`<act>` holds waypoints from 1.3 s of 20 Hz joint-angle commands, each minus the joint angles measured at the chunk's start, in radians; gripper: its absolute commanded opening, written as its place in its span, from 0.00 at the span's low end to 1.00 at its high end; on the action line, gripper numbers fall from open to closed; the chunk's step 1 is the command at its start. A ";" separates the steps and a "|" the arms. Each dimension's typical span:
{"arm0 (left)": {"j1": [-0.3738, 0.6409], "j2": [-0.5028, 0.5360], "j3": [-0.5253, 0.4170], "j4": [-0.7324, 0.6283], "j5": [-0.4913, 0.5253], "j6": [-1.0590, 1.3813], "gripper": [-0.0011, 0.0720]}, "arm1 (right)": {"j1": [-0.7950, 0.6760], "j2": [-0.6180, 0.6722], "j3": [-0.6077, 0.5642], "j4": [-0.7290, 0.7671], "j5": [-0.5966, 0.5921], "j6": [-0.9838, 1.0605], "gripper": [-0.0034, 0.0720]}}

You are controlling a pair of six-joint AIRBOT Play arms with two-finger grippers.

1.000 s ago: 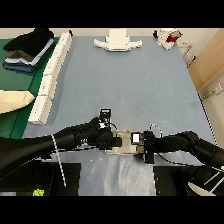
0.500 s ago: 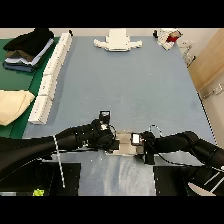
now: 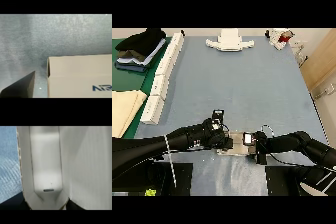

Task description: Fold the box.

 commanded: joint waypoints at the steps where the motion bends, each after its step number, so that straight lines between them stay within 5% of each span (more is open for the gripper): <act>1: 0.001 -0.001 0.001 0.000 0.024 -0.007 0.61 | -0.001 0.000 0.001 0.000 0.000 0.000 0.72; 2: 0.001 -0.001 0.001 0.001 0.014 -0.002 0.39 | -0.001 0.000 0.001 0.000 0.000 0.000 0.72; 5: 0.001 -0.001 0.001 0.001 0.005 0.003 0.09 | -0.001 0.000 0.001 0.000 0.000 0.000 0.72; 8: 0.001 -0.001 0.001 0.002 0.005 0.003 0.08 | -0.001 0.000 0.001 0.000 0.000 0.000 0.72; 10: 0.001 -0.001 0.001 0.002 0.005 0.003 0.09 | -0.001 0.000 0.001 0.000 0.000 0.000 0.72; 12: 0.001 -0.001 0.001 0.001 0.008 0.003 0.59 | -0.001 0.000 0.001 0.000 0.000 0.000 0.72; 13: 0.001 -0.001 0.002 0.001 0.008 0.003 0.68 | -0.001 0.000 0.001 0.000 0.000 0.000 0.72; 26: 0.001 -0.004 0.029 0.017 -0.045 0.003 0.68 | -0.001 0.000 0.001 0.000 0.000 0.000 0.72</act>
